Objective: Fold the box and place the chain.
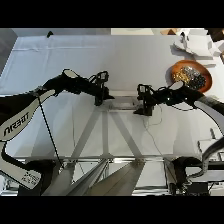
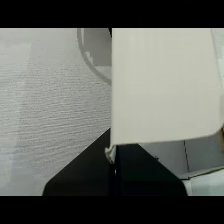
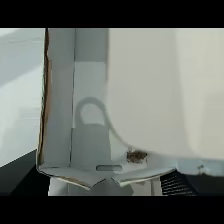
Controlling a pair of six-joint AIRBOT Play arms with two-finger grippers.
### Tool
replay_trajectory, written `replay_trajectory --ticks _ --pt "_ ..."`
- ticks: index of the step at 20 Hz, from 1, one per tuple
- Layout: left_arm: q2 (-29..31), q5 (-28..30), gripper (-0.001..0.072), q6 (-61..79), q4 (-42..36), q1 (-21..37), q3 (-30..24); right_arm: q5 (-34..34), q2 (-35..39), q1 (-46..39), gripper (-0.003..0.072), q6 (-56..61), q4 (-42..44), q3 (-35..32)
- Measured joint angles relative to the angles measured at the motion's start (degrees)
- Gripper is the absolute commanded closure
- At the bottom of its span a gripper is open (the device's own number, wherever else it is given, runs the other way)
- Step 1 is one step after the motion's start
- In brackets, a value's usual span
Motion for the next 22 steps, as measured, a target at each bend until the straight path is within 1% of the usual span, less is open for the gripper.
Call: replay_trajectory --ticks 10,17,22 --pt "0.0 0.1 0.0702 0.0 0.0 0.0 0.0 -1.1 -1.8 0.0 -0.0009 -0.9 3.1 0.0" --pt "0.0 0.1 0.0702 0.0 0.0 0.0 0.0 -2.4 -0.6 0.0 -0.0009 -1.3 3.3 0.0" --pt "0.0 0.1 0.0702 0.0 0.0 0.0 0.0 -0.8 -0.2 0.0 -0.0008 -1.4 3.3 0.0"
